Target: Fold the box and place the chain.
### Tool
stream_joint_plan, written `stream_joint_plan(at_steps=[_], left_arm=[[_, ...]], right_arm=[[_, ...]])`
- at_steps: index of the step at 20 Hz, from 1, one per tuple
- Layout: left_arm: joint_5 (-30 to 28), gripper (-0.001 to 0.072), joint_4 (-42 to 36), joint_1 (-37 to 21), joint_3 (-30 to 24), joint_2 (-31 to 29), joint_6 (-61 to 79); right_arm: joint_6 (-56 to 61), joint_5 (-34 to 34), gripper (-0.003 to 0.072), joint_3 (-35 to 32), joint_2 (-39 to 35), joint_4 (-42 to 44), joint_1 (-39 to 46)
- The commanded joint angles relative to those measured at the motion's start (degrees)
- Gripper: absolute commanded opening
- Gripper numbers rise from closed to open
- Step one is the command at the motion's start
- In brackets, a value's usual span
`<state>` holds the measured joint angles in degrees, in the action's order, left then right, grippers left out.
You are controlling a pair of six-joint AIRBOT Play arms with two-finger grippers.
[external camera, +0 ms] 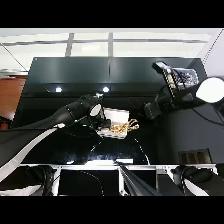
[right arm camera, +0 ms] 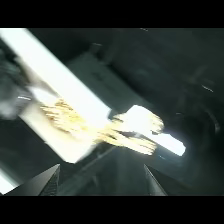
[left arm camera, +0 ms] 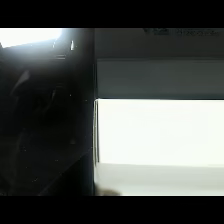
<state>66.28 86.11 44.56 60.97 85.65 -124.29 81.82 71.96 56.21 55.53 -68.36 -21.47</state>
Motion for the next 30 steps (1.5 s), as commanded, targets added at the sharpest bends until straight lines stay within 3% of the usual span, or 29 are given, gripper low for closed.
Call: stream_joint_plan(at_steps=[1, 2, 3, 5, 7, 9, 11, 16, 30], left_arm=[[0.0, 0.0032, 0.0, 0.0, 0.0, 0.0, 0.0], [0.0, 0.0032, 0.0, 0.0, 0.0, 0.0, 0.0], [0.0, 0.0032, 0.0, 0.0, 0.0, 0.0, 0.0], [0.0, 0.0032, 0.0, 0.0, 0.0, 0.0, 0.0], [0.0, 0.0032, 0.0, 0.0, 0.0, 0.0, 0.0], [0.0, 0.0032, 0.0, 0.0, 0.0, 0.0, 0.0], [0.0, 0.0032, 0.0, 0.0, 0.0, 0.0, 0.0], [0.0, 0.0032, 0.2, 0.0, 0.0, 0.0, 0.0], [0.0, 0.0032, 0.2, 0.0, 0.0, 0.0, 0.0]], right_arm=[[-1.3, -10.8, 0.0604, -12.0, -3.1, -1.8, 1.4], [-3.5, -16.1, 0.0635, -16.0, -3.1, -1.8, 0.3], [-6.6, -21.7, 0.0717, -19.6, -2.9, -1.9, -1.3], [-17.0, -28.6, 0.0717, -24.4, -2.4, -2.3, -4.7], [-35.8, -32.0, 0.0716, -26.7, -1.5, -2.8, -7.6], [-53.0, -33.9, 0.0716, -27.0, -0.1, -0.8, -7.8], [-60.1, -36.0, 0.0715, -27.0, 2.7, 6.1, -5.5], [-87.6, -29.0, 0.0715, -27.0, 7.2, 26.1, 0.2], [-92.6, -28.1, 0.0714, -22.6, 16.0, 27.6, 0.4]])
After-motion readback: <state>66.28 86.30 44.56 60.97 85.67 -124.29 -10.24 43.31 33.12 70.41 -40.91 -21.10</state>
